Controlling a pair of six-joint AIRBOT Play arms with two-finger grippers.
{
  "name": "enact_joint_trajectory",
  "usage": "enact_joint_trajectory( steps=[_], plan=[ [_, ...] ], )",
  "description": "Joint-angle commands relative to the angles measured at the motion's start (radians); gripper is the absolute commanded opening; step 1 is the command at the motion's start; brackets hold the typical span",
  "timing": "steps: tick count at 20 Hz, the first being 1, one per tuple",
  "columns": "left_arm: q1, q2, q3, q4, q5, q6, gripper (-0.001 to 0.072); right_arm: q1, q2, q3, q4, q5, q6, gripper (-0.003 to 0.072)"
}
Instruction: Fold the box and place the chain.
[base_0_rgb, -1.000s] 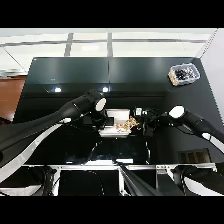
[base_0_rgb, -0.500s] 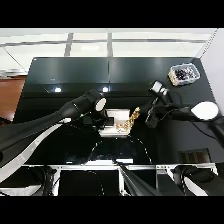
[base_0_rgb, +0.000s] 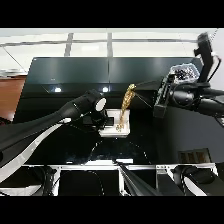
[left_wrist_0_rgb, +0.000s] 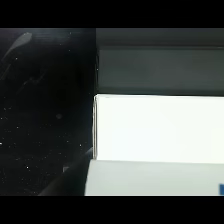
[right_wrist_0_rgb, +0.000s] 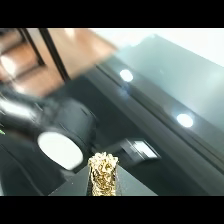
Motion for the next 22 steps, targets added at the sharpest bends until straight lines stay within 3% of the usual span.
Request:
enact_joint_trajectory(
  steps=[1,3,8,11,12,13,14,22],
  plan=[
    [0.0,-0.001,0.0,0.0,0.0,0.0,0.0027,0.001,-0.003,0.008,0.09,0.03,0.008,0.0017],
    [0.0,-0.001,0.0,0.0,0.0,0.0,0.0027,0.015,-0.03,-0.008,0.063,0.056,0.055,0.0017],
    [0.0,-0.001,0.0,0.0,0.0,0.0,0.0027,0.116,-0.14,-0.106,-0.167,0.049,0.231,0.0019],
    [0.0,-0.001,0.0,0.0,0.0,0.0,0.0027,0.126,-0.174,-0.129,-0.208,0.045,0.244,0.0019],
    [0.0,-0.001,0.0,0.0,0.0,0.0,0.0027,0.126,-0.174,-0.129,-0.218,0.027,0.256,0.0055],
    [0.0,-0.001,0.0,0.0,0.0,0.0,0.0027,0.126,-0.174,-0.128,-0.217,0.014,0.272,0.0289],
    [0.0,-0.001,0.0,0.0,0.0,0.0,0.0027,0.125,-0.173,-0.127,-0.218,0.012,0.272,0.0418],
    [0.0,-0.002,0.0,-0.003,0.008,0.001,0.0028,-0.107,-0.156,-0.127,-0.313,0.149,0.272,0.0415]
  ],
)
